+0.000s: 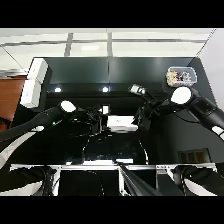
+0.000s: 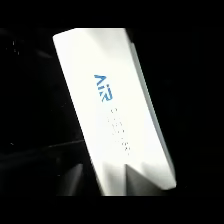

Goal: Fold the box and place the chain.

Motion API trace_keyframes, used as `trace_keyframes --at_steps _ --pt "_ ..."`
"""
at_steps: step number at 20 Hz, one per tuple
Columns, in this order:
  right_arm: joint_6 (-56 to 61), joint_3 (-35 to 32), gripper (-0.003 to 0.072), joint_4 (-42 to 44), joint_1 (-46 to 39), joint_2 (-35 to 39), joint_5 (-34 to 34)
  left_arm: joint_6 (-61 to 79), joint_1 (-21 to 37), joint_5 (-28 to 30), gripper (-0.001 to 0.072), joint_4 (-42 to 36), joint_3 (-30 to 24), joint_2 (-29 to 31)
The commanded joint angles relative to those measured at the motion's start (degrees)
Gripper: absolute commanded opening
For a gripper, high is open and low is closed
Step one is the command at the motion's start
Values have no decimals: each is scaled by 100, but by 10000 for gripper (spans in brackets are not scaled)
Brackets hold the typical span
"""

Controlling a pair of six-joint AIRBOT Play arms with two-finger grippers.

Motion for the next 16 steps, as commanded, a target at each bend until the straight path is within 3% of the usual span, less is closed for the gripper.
trace_keyframes --at_steps 1,4,6,10,16 --pt "1388 -208 7 608 -254 140 463 2 -2 9 423 0 -2 -4" --pt "1228 -848 1 2369 -286 -20 -295 0 -2 7 423 0 -2 -4" --pt "1172 -1071 2 3095 -286 -286 -560 0 -2 7 423 0 -2 -4" --pt "1176 -1078 3 3316 -289 -887 -839 0 -2 9 423 -2 -2 -4" --pt "1270 -1078 4 2922 -293 -1276 -1045 0 -2 9 424 -2 -2 -4"
